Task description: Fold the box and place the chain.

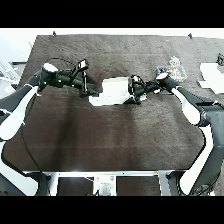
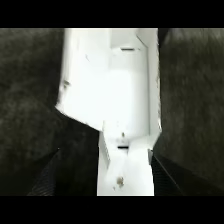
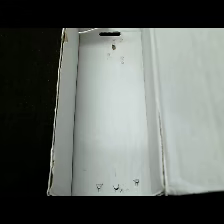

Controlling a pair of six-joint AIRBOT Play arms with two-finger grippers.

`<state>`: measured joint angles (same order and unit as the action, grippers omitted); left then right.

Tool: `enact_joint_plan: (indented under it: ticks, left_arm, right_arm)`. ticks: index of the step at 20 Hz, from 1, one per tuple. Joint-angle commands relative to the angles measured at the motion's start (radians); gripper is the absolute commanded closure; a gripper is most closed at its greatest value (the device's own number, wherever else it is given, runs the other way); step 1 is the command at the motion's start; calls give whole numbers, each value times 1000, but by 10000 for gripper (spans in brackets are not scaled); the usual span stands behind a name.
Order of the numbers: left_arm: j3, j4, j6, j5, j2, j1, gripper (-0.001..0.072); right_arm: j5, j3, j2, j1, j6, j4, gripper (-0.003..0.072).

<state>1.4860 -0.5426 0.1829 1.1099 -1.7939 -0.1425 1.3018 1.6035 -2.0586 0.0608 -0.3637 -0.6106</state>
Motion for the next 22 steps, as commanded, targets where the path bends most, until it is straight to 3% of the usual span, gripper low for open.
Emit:
enact_joint_plan:
  ticks: [1,4,10,18,19,20,22]
  left_arm:
    - [-1,-116,-27,32,2,-3,84]
    - [-1,-164,-28,4,2,-50,85]
    - [-40,-232,-62,-176,-35,-112,86]
    - [-40,-204,-63,-179,-46,-126,108]
    - [-40,-206,-62,-179,-46,-130,185]
    - [-40,-206,-62,-179,-46,-138,314]
    - [-40,-209,-63,-183,-46,-150,355]
  right_arm:
    - [0,0,0,0,0,0,102]
    - [0,0,0,0,0,1,103]
    - [0,0,0,0,0,0,102]
    - [0,0,0,0,1,0,102]
    - [0,0,0,0,0,0,102]
    - [0,0,0,0,0,0,103]
    - [0,0,0,0,0,0,102]
